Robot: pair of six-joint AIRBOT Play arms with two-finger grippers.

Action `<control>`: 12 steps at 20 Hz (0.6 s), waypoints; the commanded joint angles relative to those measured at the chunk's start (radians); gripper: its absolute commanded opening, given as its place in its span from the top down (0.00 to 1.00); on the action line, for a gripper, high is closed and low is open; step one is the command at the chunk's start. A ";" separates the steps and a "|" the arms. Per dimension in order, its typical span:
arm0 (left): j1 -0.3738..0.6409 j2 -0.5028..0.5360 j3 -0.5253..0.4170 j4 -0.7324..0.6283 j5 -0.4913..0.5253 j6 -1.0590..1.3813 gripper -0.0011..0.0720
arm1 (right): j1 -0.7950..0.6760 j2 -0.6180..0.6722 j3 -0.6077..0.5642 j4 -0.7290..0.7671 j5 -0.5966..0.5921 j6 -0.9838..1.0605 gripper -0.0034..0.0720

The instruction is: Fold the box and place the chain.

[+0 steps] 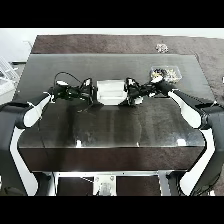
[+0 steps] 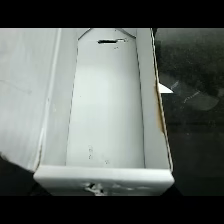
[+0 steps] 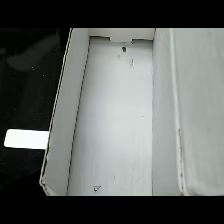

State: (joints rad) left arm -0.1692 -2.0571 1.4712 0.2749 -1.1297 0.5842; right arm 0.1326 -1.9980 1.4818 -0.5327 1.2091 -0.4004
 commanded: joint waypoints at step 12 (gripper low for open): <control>0.000 0.000 0.001 0.002 -0.004 0.000 0.35 | -0.080 0.089 0.018 -0.033 0.084 0.011 0.00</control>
